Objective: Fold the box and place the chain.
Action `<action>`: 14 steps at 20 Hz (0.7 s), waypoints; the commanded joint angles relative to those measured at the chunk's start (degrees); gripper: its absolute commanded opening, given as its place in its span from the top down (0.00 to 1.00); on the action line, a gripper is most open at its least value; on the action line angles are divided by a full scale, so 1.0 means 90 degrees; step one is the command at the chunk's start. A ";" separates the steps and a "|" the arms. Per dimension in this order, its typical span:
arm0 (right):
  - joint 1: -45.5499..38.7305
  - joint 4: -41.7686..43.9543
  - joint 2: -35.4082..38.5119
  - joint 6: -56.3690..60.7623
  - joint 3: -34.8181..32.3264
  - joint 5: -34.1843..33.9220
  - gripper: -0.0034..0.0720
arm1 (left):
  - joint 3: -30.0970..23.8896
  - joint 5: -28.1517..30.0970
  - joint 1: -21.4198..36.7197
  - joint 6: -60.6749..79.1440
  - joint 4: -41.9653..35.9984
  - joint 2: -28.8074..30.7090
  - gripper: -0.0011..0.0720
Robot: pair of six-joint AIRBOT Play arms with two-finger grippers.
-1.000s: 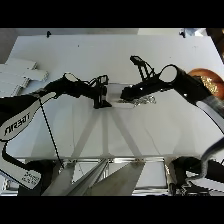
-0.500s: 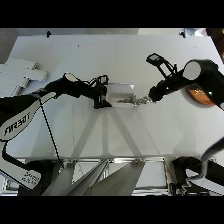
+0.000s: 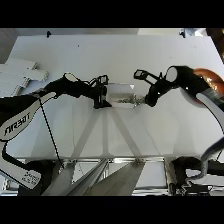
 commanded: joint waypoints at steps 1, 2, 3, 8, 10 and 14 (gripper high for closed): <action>0.0245 0.0007 -0.0352 -0.0469 0.0000 -0.0410 0.51 | 0.0000 0.0002 0.0005 0.0002 0.0000 -0.0002 0.60; 0.0265 0.0007 -0.0423 -0.0469 0.0000 -0.0464 0.51 | 0.0000 0.0002 0.0005 0.0002 0.0000 -0.0002 0.60; 0.0272 0.0000 -0.0503 -0.0466 0.0000 -0.0529 0.51 | 0.0000 0.0002 0.0005 0.0002 0.0000 -0.0002 0.60; 0.0272 -0.0022 -0.0661 -0.0226 0.0000 -0.0551 0.87 | 0.0000 0.0002 0.0005 0.0002 0.0000 -0.0002 0.60; 0.0272 -0.0087 -0.0610 0.0041 0.0002 -0.0359 0.94 | 0.0000 0.0000 0.0005 0.0002 0.0002 -0.0002 0.60; 0.0272 -0.0090 -0.0270 0.0294 0.0005 0.0177 0.94 | 0.0000 0.0002 0.0005 0.0002 0.0000 -0.0002 0.60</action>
